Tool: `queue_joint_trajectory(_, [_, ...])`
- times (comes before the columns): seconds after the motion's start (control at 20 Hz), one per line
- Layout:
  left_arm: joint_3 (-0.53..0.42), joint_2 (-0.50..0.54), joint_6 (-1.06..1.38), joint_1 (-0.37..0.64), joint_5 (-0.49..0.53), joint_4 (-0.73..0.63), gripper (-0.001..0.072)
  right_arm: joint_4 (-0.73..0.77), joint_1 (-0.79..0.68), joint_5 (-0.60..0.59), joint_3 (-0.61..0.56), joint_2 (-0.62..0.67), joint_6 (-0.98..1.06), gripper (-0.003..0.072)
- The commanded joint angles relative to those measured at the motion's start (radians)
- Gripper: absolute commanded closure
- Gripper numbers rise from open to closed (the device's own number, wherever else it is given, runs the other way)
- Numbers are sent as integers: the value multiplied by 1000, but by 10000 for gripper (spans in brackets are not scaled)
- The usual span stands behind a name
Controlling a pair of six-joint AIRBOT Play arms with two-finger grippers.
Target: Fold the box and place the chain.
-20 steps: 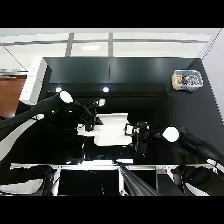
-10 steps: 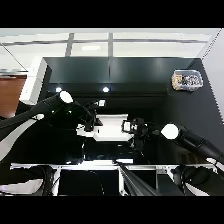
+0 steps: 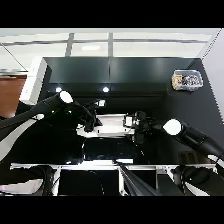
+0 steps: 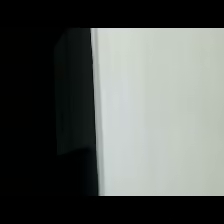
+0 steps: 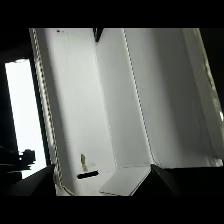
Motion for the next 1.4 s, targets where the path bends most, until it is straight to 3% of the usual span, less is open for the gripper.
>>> queue_joint_trajectory(0.0, [1, 0, 1, -1, -1, 0, 679, 10, -26, -24, 12, -3, -42, -22])
queue_joint_trajectory(0.25, [1, 0, 1, -1, 2, 0, 679, 84, -32, 12, 13, -3, -66, -22])
queue_joint_trajectory(0.7, [1, 0, 6, -1, 27, 1, 682, 251, -89, 137, 13, -80, -320, -21])
queue_joint_trajectory(0.9, [2, 0, 11, -1, 67, 0, 682, 251, -89, 133, 13, -147, -390, -21])
queue_joint_trajectory(1.35, [2, 0, 12, -1, 18, 0, 682, 240, -89, 110, 13, -185, -389, -21])
